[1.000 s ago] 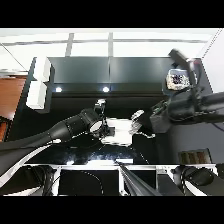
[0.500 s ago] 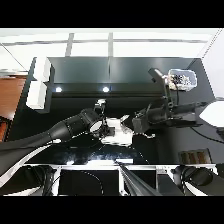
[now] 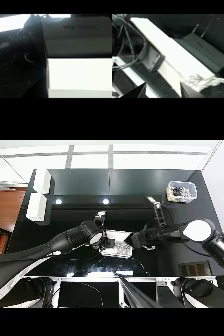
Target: Fold the box and place the chain.
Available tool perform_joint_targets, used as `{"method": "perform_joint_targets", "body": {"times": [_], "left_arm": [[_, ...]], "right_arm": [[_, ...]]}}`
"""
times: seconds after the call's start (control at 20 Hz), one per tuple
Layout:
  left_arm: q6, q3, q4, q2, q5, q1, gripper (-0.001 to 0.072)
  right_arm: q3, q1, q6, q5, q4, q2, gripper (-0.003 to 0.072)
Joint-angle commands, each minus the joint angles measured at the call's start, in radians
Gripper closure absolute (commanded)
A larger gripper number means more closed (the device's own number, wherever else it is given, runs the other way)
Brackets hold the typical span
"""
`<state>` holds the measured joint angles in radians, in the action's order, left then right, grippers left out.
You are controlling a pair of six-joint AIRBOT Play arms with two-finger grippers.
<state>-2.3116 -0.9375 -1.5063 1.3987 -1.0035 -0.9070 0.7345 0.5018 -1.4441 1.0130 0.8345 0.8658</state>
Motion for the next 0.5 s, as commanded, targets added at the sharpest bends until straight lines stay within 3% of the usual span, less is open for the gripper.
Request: {"method": "perform_joint_targets", "body": {"times": [0.0,0.15,0.3,0.35,0.4,0.45], "left_arm": [[0.0,0.0,0.0,0.0,0.0,0.0,0.0683],[0.0,0.0,0.0,0.0,0.0,0.0,0.0683],[0.0,0.0,0.0,0.0,0.0,0.0,0.0684],[0.0,0.0,0.0,0.0,0.0,0.0,0.0683],[0.0,0.0,0.0,0.0,0.0,0.0,0.0683],[0.0,0.0,0.0,0.0,0.0,0.0,0.0683]], "right_arm": [[0.022,-0.137,0.085,0.139,0.05,-0.031,0.0195],[-0.018,-0.295,0.21,0.234,0.191,-0.092,0.0195],[-0.171,-0.341,0.391,0.09,0.143,-0.102,0.0193],[-0.229,-0.33,0.471,0.006,0.097,-0.102,0.0144],[-0.283,-0.31,0.571,-0.083,0.055,-0.102,-0.0022],[-0.323,-0.284,0.654,-0.153,0.037,-0.101,-0.0026]]}}
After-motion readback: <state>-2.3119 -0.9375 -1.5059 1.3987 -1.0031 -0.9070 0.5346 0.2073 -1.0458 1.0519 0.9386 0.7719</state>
